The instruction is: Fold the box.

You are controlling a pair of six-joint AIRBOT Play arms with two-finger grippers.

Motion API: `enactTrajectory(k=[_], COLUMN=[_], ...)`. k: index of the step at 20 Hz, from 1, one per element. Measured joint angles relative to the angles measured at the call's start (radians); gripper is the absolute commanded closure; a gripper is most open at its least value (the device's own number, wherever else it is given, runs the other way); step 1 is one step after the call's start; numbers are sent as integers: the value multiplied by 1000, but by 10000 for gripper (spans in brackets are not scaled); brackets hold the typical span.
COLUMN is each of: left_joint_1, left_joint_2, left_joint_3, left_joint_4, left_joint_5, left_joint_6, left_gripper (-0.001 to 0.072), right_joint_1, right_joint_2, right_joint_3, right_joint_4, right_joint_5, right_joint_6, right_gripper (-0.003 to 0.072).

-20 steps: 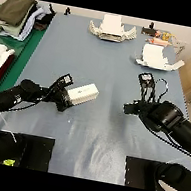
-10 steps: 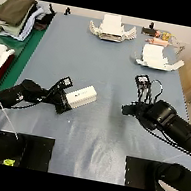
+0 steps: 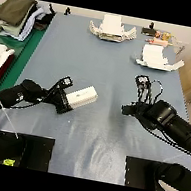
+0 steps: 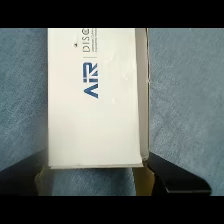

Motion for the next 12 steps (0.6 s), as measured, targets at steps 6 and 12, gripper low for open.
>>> enactTrajectory(k=[6,12], left_joint_1=[-15,-70], left_joint_2=[-2,-2], left_joint_3=[14,30], left_joint_4=[-12,-15], left_joint_5=[5,52], left_joint_6=[0,-5], left_gripper=[-11,287], right_joint_1=[0,0], right_joint_2=[0,0], right_joint_3=[0,0], right_joint_4=[4,8], right_joint_5=[0,7], right_joint_6=[0,0], right_gripper=[682,683])
